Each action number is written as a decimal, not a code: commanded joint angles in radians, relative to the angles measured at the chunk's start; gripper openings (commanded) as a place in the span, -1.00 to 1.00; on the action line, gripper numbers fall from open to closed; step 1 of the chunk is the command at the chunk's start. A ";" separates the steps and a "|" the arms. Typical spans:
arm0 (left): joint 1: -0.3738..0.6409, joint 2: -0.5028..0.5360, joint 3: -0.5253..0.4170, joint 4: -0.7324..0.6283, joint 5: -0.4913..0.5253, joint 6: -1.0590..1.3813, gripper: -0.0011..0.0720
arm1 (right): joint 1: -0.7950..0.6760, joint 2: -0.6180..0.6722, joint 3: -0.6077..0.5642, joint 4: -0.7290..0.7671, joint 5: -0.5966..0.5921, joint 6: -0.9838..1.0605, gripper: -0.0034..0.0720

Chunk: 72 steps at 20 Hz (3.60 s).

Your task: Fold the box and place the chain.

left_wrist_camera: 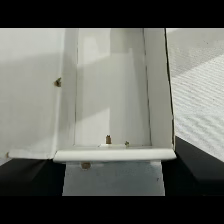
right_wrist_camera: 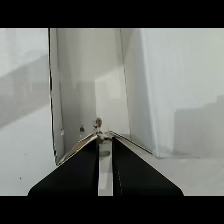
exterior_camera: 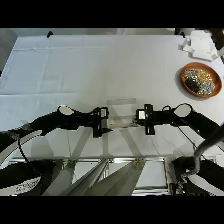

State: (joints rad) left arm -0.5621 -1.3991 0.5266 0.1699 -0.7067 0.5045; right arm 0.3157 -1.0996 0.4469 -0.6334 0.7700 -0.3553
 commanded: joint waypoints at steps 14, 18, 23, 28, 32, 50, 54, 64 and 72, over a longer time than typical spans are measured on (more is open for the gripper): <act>0.000 -0.001 -0.001 0.000 0.000 0.000 -0.23 | 0.056 -0.018 0.000 0.018 -0.049 -0.019 -0.30; 0.000 -0.001 -0.001 0.000 0.000 0.000 -0.23 | -0.010 0.017 0.000 0.028 -0.018 0.068 -0.88; 0.000 -0.001 -0.001 0.000 0.000 0.000 -0.23 | -0.204 0.197 0.000 0.028 0.175 0.379 -0.88; 0.000 -0.001 -0.001 0.000 0.000 0.000 -0.23 | -0.407 0.269 0.000 -0.058 0.192 1.057 -0.88; 0.000 -0.001 -0.001 0.000 0.000 0.000 -0.23 | -0.498 0.256 0.000 -0.410 0.226 1.401 -0.88; 0.000 -0.001 -0.001 0.000 0.000 0.000 -0.23 | -0.367 -0.099 0.000 -0.072 0.197 1.122 -0.89; 0.000 -0.001 -0.001 0.000 0.000 0.000 -0.23 | -0.367 -0.099 0.000 -0.006 0.245 1.078 -0.88; 0.000 -0.001 -0.001 0.000 0.000 0.000 -0.23 | -0.367 -0.064 0.000 0.052 0.366 1.034 -0.37; 0.000 -0.001 -0.001 0.000 0.000 0.000 -0.23 | -0.329 -0.054 0.000 0.092 0.398 1.028 0.02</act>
State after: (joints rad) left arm -0.5621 -1.3991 0.5266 0.1696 -0.7074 0.5045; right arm -0.0368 -1.1557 0.4465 -0.5503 1.1667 0.6731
